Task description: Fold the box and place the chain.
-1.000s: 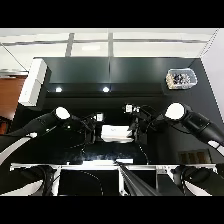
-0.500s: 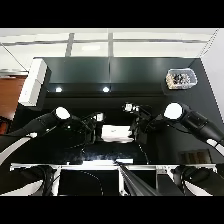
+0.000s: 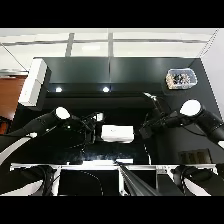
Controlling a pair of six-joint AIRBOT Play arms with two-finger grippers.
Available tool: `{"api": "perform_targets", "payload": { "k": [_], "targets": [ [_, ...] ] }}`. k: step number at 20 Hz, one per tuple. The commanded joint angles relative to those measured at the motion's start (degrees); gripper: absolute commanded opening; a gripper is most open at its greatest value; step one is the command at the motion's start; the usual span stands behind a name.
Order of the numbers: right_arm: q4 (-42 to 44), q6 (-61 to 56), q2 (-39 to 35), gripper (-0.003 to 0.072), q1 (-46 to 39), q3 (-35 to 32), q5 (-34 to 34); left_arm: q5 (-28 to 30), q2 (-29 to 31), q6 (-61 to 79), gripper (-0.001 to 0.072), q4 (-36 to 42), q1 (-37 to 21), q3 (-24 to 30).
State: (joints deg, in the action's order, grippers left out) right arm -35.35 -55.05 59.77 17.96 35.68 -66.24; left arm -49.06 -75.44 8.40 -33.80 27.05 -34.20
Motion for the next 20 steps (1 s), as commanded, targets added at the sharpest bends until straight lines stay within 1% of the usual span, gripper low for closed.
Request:
{"api": "perform_targets", "payload": {
  "k": [1, 3, 4, 8, 11, 14, 16, 18, 19, 20],
  "targets": [
    [17.73, -3.37, 1.60, 0.0014, 2.45, -5.42, 8.90, 0.00, -0.04, 0.02, 0.0376, -0.02, 0.02, -0.02],
    [24.68, -0.96, 4.33, 0.0014, 5.73, -5.40, 10.60, 0.00, -0.04, 0.02, 0.0376, -0.02, 0.02, -0.02],
    [26.67, 0.37, 5.86, 0.0014, 6.82, -5.40, 10.49, 0.00, -0.04, 0.02, 0.0376, -0.02, 0.02, -0.02],
    [24.11, 0.70, 11.80, 0.0014, 8.59, -5.40, 12.09, 0.00, -0.04, 0.02, 0.0376, 0.00, 0.02, -0.02],
    [22.62, 0.87, 14.08, 0.0014, 8.59, -5.40, 12.70, 0.00, -0.04, 0.02, 0.0376, 0.00, 0.02, -0.02],
    [22.88, 2.36, 14.05, 0.0014, 8.48, -5.33, 11.34, 0.00, -0.04, 0.02, 0.0376, -0.02, 0.02, -0.02],
    [23.82, 5.77, 13.29, 0.0013, 7.54, -4.81, 8.68, -0.02, -0.04, 0.02, 0.0376, 0.00, 0.02, -0.02],
    [23.61, 6.54, 10.25, 0.0013, 5.14, -3.15, 6.08, -0.04, -0.04, 0.02, 0.0376, 0.00, 0.00, -0.02],
    [22.34, 6.47, 7.87, 0.0013, 3.28, -1.86, 4.76, -0.42, 0.04, -0.15, 0.0376, -0.31, 0.00, -0.02],
    [20.17, 5.97, 5.20, 0.0013, 1.05, -0.48, 3.74, -0.68, 0.42, -1.07, 0.0383, -2.23, -0.04, -0.26]
  ]
}}
